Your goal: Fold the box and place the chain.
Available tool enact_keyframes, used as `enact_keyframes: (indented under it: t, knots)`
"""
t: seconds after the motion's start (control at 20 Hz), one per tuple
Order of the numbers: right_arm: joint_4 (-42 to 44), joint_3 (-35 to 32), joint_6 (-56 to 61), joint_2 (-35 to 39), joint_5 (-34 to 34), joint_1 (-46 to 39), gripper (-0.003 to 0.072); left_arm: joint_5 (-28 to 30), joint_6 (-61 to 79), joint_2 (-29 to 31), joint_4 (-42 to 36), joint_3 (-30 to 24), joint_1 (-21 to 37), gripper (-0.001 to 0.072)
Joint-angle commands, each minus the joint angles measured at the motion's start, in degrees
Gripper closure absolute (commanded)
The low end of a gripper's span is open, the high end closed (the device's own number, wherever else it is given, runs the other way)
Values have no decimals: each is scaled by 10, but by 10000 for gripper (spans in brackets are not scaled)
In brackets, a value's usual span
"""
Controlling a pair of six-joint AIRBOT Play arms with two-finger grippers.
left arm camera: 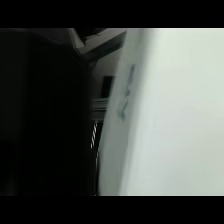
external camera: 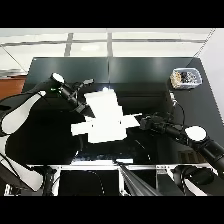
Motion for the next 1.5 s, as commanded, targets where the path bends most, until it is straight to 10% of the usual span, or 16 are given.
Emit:
enact_keyframes:
  t: [0.0,0.1,0.25,0.55,0.85,1.45]
  knots:
    - [-1,0,0,0,3,0,669,2,1,0,6,6,0,684]
    - [-11,0,0,0,7,0,662,2,-17,0,6,9,0,684]
    - [-14,3,0,0,12,-3,75,1,-30,5,6,9,1,685]
    - [-227,73,3,0,191,-104,76,58,-44,102,1,-53,-2,688]
    - [-342,87,2,0,190,-163,76,372,188,315,-25,-259,-64,685]
    - [-433,64,-45,-14,150,-15,71,443,235,246,47,-264,-173,685]
